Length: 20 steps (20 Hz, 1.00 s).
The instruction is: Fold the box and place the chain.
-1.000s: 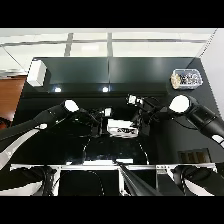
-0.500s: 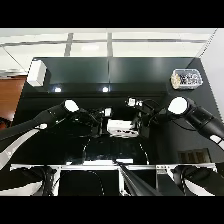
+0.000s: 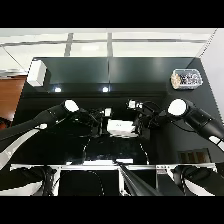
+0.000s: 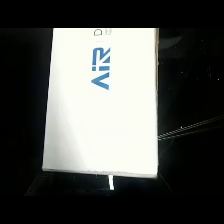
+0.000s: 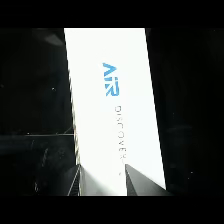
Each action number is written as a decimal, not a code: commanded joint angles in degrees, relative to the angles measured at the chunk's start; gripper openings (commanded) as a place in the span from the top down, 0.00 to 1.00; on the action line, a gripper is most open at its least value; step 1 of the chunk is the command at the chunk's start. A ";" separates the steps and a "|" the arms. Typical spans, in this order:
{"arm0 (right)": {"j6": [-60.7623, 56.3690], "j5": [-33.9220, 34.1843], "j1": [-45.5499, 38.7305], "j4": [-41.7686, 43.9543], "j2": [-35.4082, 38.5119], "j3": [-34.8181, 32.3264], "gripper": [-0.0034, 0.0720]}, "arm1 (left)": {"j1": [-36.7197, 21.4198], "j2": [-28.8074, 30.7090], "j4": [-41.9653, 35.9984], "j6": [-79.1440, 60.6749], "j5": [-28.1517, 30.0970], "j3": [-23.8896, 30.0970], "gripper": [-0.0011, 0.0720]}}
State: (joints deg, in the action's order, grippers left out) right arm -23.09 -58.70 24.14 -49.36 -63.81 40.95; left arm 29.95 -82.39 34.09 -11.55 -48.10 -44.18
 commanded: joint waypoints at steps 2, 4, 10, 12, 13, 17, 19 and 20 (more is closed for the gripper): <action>-0.81 -1.05 0.02 -0.02 0.33 -1.14 0.51 | 0.02 -0.02 -0.02 0.07 0.04 -0.02 0.45; -6.29 -3.58 -0.28 -0.22 2.08 0.90 0.51 | 0.02 -0.02 -0.02 0.07 0.07 -0.02 0.45; -36.59 -6.40 -1.86 4.07 5.42 1.29 0.52 | 0.02 -0.02 -0.02 0.07 0.07 -0.02 0.45; -36.94 -3.69 -1.86 12.37 5.35 -0.94 0.94 | 0.02 -0.02 -0.02 0.07 0.07 -0.02 0.45; -36.94 -1.31 -1.86 16.04 5.20 -1.99 0.94 | 0.02 -0.02 -0.02 0.07 0.07 -0.02 0.45; -38.64 4.13 -1.62 20.79 2.51 -3.87 0.94 | 0.02 -0.02 -0.02 0.07 0.07 -0.02 0.45; -38.64 4.13 -1.62 20.33 -0.26 -4.09 0.94 | 0.02 -0.04 -0.02 0.07 0.07 -0.02 0.45; -38.64 4.35 -1.64 19.80 -1.84 -4.13 0.94 | 0.02 -0.07 -0.02 0.07 0.07 -0.02 0.45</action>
